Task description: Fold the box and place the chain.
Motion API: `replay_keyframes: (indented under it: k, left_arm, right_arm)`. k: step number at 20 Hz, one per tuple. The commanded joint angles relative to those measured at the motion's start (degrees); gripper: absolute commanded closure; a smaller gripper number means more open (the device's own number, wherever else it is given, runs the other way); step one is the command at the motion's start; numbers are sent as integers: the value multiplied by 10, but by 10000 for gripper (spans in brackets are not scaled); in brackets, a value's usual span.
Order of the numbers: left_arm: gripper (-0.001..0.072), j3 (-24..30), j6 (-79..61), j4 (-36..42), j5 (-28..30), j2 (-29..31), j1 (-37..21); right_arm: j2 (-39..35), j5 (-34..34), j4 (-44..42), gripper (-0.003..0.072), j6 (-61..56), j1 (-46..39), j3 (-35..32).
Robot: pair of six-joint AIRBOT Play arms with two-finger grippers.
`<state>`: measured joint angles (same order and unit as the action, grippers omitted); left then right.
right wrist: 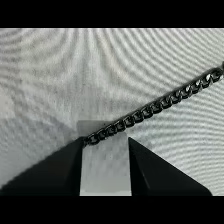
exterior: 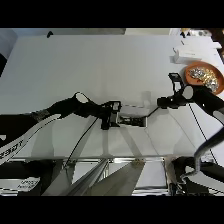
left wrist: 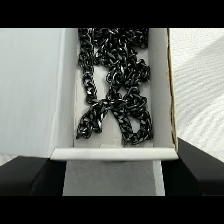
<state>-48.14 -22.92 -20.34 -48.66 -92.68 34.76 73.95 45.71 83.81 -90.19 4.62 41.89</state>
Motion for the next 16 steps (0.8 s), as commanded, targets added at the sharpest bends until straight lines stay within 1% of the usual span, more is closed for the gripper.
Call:
replay_keyframes:
  k: [1, 8, 9, 10, 11, 12, 14, 16]
  left_arm:
    - [347, 0, 0, 0, 0, 0, 0]
    - [347, 0, 0, 0, 0, 0, 0]
    - [347, 0, 0, 0, 0, 0, 0]
    - [347, 0, 0, 0, 0, 0, 0]
    - [347, 0, 0, 0, 0, 0, 0]
    - [347, 0, 0, 0, 0, 0, 0]
    - [347, 0, 0, 0, 0, 0, 0]
    - [347, 0, 0, 0, 0, 0, 0]
  right_arm:
    - [5, -14, 0, 440, 0, 0, 0]
    - [13, -13, 0, 458, 2, 0, 0]
    - [14, -11, 0, 513, 3, 0, 0]
    - [14, -11, 0, 552, 5, 0, 0]
    - [14, -10, 0, 631, 6, 0, 0]
    - [13, -7, 0, 670, 6, 0, 0]
    - [3, 4, 5, 670, 7, 6, 0]
    - [-31, 11, 20, 670, 7, 18, 0]
